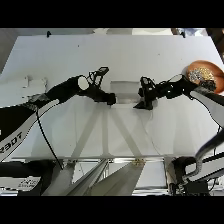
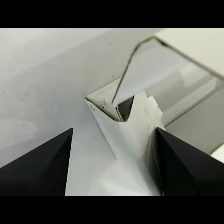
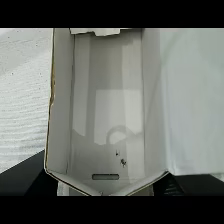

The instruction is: Fold the box and place the chain.

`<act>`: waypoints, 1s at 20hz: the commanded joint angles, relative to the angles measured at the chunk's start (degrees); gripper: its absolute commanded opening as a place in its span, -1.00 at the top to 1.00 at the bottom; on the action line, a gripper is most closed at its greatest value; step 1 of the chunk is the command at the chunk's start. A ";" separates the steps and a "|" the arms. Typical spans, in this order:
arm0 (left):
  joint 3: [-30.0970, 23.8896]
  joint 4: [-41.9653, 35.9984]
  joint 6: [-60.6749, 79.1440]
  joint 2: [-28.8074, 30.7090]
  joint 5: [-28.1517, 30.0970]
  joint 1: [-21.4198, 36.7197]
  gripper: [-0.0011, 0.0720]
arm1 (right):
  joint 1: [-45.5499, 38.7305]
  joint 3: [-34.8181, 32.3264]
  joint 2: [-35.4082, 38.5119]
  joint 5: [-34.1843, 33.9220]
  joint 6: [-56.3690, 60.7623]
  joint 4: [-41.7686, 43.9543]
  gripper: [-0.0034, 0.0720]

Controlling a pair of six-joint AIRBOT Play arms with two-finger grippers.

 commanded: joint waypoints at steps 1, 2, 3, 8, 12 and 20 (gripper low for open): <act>1.99 9.14 -8.59 0.04 -1.14 -2.14 -0.55 | -0.02 0.02 0.00 0.04 0.02 -0.02 -0.46; 2.67 9.44 -10.38 0.04 -1.09 -2.47 -0.55 | -0.02 0.02 -0.02 0.04 0.02 -0.02 -0.46; 3.54 10.67 -13.00 0.00 -1.14 -2.82 -0.48 | -0.02 0.02 -0.02 0.02 0.02 -0.02 -0.46; 6.38 21.03 -23.74 -1.11 -6.78 -5.75 -0.37 | -0.02 0.02 -0.02 0.04 0.02 -0.02 -0.46; 10.34 25.75 -33.05 -4.11 -14.58 -7.78 -0.29 | -0.02 0.02 -0.02 0.04 0.02 -0.02 -0.46; 17.22 26.69 -45.37 -6.45 -18.97 -8.90 -0.22 | -0.02 0.02 -0.02 0.04 0.02 -0.02 -0.46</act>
